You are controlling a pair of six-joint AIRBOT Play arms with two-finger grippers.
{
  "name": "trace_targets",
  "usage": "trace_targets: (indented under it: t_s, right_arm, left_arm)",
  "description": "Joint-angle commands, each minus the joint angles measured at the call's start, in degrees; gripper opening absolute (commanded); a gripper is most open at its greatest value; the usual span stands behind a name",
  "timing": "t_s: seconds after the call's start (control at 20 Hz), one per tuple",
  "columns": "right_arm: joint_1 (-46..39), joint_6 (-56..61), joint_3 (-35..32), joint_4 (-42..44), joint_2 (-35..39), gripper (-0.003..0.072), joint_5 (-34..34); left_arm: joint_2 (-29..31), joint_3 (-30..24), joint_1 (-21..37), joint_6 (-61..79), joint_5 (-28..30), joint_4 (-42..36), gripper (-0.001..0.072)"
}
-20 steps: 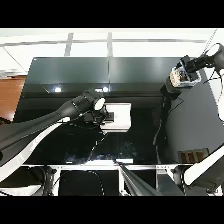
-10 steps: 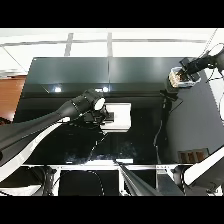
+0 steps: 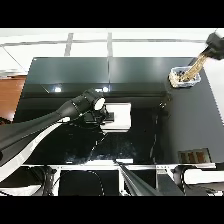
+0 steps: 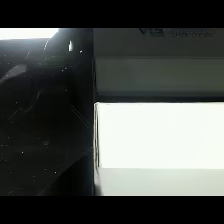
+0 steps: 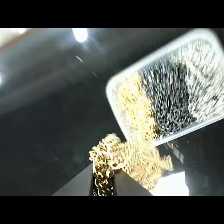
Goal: Fold the box and place the chain.
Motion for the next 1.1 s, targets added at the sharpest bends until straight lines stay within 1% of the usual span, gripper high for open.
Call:
trace_targets:
  t_s: [0.0, 0.1, 0.25, 0.5, 0.75, 1.05]
  right_arm:
    - [-0.4, -3.3, 0.0, 4.5, 9.7, 0.0011, 0.4]
    - [-0.3, -3.7, 0.0, 7.8, 13.6, 0.0011, 1.7]
    - [0.9, -3.8, 0.0, 9.9, 19.4, 0.0011, 3.5]
    - [8.0, -4.2, 0.0, 9.6, 27.2, 0.001, 4.2]
    - [14.4, -4.2, 0.0, 9.3, 29.6, 0.001, 8.5]
    - [22.8, -4.1, -0.1, 9.9, 29.7, 0.0009, 15.4]
  left_arm:
    - [0.0, 0.0, 0.0, 0.0, 0.1, -0.9, 0.0028]
    - [0.0, 0.0, 0.0, 0.0, 0.1, -0.9, 0.0028]
    - [0.0, 0.0, 0.0, 0.0, 0.0, -0.9, 0.0028]
    - [0.0, 0.0, 0.0, 0.0, 0.0, -0.9, 0.0028]
    - [0.0, 0.0, 0.0, 0.0, 0.0, -0.9, 0.0028]
    - [0.0, 0.0, 0.0, 0.0, 0.0, -0.9, 0.0028]
